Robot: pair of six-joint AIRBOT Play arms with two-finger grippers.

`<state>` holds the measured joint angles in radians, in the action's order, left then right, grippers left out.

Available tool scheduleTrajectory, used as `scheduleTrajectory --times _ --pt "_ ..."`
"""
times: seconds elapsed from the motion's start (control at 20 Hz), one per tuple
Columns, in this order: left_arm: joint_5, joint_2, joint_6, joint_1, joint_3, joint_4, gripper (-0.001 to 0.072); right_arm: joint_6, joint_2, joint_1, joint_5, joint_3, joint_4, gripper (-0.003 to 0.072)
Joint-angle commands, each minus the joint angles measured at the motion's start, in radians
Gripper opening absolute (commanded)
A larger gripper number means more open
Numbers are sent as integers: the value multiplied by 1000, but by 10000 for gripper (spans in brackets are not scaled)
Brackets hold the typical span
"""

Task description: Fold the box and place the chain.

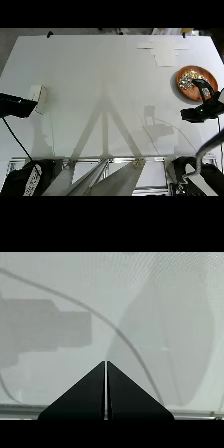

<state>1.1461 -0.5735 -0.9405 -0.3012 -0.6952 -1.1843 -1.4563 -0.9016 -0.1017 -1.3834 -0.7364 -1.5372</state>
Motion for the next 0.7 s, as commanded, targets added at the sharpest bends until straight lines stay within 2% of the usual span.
scheduleTrajectory --times 0.0,0.65 --pt "30 -6 -33 4 0 -1 635 0 1 0 0 -1 0 19" --pt "16 -88 -32 3 3 -2 635 0 1 0 0 -1 0 19"
